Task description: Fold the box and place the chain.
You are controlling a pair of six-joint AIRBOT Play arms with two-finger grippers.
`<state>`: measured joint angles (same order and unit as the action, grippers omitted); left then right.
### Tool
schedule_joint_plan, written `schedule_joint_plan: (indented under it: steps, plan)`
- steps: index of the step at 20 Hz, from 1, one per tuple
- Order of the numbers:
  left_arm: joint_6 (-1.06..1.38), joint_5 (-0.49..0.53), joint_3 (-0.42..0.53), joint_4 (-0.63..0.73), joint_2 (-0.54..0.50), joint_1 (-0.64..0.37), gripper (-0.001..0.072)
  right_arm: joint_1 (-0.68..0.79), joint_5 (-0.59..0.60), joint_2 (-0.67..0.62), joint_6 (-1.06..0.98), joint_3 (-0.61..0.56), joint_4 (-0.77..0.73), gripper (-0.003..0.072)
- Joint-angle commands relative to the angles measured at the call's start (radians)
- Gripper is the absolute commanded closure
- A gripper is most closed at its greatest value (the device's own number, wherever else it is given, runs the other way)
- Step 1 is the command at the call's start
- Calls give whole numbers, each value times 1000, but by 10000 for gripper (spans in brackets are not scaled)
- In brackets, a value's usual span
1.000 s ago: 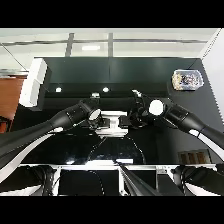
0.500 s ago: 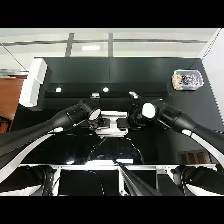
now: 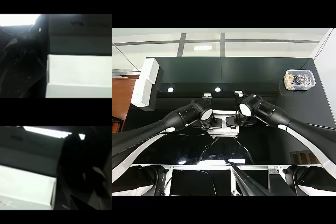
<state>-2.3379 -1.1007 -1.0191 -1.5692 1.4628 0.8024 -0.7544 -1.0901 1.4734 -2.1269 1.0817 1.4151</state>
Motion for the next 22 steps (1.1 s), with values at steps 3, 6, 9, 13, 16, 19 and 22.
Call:
schedule_joint_plan:
  steps: [3, 6, 9, 13, 16, 19, 22]
  plan:
    - [0, 0, 0, 0, 0, -1, 675, -29, -44, 51, -104, 40, 58, 327]
    - [0, 0, 0, 0, 0, -1, 675, -33, -42, 55, -129, 40, 55, 330]
    - [0, 0, 0, 0, 0, -1, 675, -33, -43, 55, -139, 40, 55, 331]
    - [0, 0, 0, 0, 0, -1, 675, -33, -22, 55, -147, 40, 52, 669]
    - [0, 0, 0, 0, 0, -1, 675, -33, -10, 55, -147, 40, 52, 668]
    - [0, 0, 0, 0, 1, -1, 675, -33, -13, 51, -147, 40, 52, 409]
    - [0, 0, 0, 0, 1, -1, 675, -33, -13, 51, -147, 40, 52, 620]
